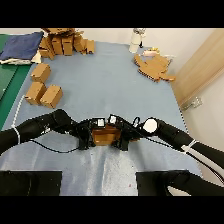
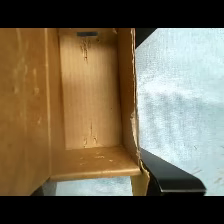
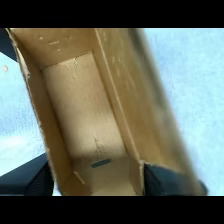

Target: Fold the box.

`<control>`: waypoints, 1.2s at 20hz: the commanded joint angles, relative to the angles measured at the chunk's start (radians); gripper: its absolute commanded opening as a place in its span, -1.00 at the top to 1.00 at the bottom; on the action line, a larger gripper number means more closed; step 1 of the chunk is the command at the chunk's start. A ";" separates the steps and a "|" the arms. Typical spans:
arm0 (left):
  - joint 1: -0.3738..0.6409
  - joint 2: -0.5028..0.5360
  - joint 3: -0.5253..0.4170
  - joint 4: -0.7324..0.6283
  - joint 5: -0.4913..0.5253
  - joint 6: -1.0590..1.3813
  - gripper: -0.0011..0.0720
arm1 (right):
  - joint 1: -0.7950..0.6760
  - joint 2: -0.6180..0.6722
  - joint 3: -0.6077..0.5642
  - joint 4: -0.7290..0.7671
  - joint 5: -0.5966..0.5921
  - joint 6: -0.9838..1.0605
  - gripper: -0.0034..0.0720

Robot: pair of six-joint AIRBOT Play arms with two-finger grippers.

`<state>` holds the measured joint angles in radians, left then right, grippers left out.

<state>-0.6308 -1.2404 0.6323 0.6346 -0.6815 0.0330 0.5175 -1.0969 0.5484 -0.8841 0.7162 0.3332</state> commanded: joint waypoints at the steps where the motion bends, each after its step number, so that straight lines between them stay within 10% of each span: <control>1: 0.001 0.000 0.000 0.000 -0.002 0.001 0.18 | 0.001 0.001 0.000 0.001 -0.018 0.008 -1.00; 9: 0.001 0.000 0.000 -0.001 -0.002 0.001 0.18 | 0.001 0.034 0.000 -0.032 0.067 0.086 -1.00; 24: 0.001 0.048 0.000 0.152 -0.009 -0.007 0.18 | 0.000 0.270 0.000 -0.609 0.153 0.718 -1.00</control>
<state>-0.6304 -1.2182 0.6315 0.7300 -0.6876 0.0292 0.5175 -0.8585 0.5480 -1.3987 0.8494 0.9081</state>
